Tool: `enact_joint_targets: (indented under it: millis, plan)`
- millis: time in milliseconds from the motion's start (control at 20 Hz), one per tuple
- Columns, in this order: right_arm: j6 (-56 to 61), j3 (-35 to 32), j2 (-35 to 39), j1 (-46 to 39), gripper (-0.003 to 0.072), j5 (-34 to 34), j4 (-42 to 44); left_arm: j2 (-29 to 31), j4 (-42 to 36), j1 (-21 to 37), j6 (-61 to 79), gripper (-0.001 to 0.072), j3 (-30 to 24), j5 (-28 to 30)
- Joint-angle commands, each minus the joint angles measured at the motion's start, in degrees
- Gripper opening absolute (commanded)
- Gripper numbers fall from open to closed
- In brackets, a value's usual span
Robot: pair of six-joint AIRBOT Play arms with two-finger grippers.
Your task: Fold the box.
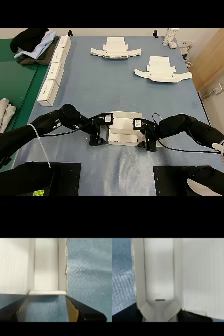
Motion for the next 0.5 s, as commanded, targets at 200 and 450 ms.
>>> enact_joint_targets:
  millis: [200, 450]
  plan:
    - [0.0, 0.0, 0.0, 0.0, 0.0521, 0.0, 0.0, -1.0, -0.1, -3.4, 0.0, 0.0692, 0.0, 5.1]
    - [0.0, 0.0, 0.0, 0.0, 0.0521, 0.0, 0.0, -2.5, 0.1, -3.6, 0.0, 0.0692, -0.8, 5.3]
